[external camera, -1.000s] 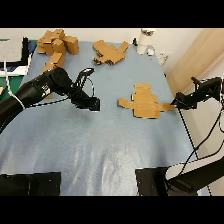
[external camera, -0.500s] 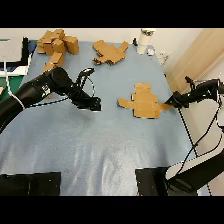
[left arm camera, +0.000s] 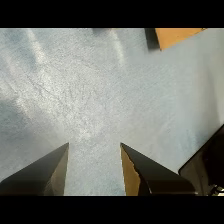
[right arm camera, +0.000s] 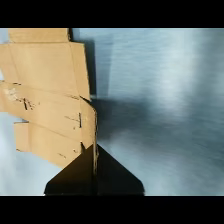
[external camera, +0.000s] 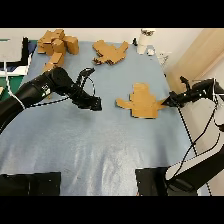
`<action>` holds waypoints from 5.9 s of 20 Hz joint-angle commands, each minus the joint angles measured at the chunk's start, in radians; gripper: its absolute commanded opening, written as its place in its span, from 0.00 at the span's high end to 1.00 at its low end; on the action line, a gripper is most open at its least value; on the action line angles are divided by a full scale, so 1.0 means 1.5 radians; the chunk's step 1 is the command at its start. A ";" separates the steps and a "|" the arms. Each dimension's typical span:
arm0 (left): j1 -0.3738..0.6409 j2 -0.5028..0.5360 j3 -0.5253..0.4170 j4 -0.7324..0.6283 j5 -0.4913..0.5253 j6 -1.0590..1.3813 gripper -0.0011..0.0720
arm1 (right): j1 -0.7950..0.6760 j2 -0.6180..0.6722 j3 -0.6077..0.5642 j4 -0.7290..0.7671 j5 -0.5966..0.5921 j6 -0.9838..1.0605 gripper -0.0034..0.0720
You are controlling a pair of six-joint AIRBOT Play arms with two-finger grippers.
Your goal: Fold the box.
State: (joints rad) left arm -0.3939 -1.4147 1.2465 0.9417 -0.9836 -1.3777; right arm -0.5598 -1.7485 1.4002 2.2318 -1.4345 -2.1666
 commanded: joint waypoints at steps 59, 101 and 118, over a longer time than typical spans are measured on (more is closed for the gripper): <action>0.230 -0.161 -0.169 -0.488 -0.103 0.583 0.22 | 0.570 0.469 -0.520 0.068 0.397 0.043 0.95; 0.013 0.034 -0.297 -0.527 0.119 1.124 0.97 | 0.423 0.468 -0.414 0.056 0.408 0.183 0.95; 0.010 0.007 -0.301 -0.526 0.149 1.130 0.97 | 0.612 0.496 -0.498 -0.230 0.318 0.471 0.95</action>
State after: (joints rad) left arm -0.3786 -1.4044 0.7948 0.1532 -0.7612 0.3153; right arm 0.3401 -0.9756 0.7029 1.9381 -1.0298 -1.4895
